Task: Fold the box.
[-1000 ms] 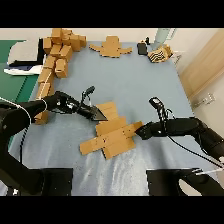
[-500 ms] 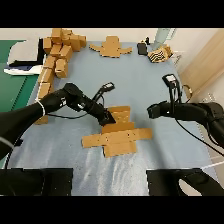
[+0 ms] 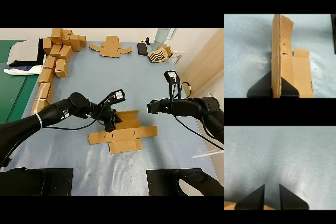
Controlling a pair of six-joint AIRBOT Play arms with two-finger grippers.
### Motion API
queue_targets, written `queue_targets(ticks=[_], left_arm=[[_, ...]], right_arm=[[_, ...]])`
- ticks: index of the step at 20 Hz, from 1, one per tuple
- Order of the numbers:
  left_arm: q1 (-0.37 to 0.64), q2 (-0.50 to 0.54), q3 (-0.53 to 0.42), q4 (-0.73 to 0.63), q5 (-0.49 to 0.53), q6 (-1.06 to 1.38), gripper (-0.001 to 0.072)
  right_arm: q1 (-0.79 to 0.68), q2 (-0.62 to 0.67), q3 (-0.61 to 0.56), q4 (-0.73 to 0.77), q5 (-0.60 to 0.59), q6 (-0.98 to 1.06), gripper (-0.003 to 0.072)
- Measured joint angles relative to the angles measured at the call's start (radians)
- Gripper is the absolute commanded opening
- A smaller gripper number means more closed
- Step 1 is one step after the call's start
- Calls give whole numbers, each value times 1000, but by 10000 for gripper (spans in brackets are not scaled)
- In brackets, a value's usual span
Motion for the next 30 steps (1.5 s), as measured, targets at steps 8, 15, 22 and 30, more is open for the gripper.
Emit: queue_targets(ticks=[8,15,22,30], left_arm=[[-39,-7,-82,-45,47,120,10],[-43,-21,-89,-53,45,136,11],[-43,-26,-90,-53,23,136,11],[-43,-26,-90,-53,26,138,12]], right_arm=[[0,-52,2,29,8,13,143],[0,-57,2,38,8,14,144],[0,-57,2,39,8,14,144],[2,-50,2,39,-37,15,4]])
